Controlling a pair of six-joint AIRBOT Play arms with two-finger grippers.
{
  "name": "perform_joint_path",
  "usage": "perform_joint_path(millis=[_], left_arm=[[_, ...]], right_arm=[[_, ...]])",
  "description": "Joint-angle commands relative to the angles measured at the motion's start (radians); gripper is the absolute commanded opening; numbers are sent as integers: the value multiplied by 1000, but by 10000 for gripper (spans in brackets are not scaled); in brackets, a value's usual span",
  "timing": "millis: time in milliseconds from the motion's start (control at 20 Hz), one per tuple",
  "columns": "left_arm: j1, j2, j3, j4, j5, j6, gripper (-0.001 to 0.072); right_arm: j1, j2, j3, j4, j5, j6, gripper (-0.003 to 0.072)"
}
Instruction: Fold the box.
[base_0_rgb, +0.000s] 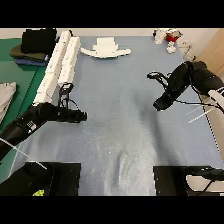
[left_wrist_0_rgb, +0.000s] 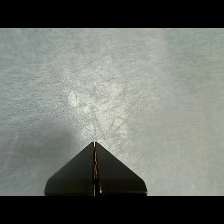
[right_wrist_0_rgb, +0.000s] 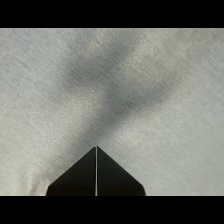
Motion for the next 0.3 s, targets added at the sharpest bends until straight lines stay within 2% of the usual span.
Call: perform_joint_path(millis=[0, 250], left_arm=[[-18, -48, -15, 13, 66, -29, 11], [-18, -70, -15, 12, 58, -29, 11]], right_arm=[[0, 0, 1, 0, 0, 0, 3], [0, 0, 1, 0, 0, 0, 3]])
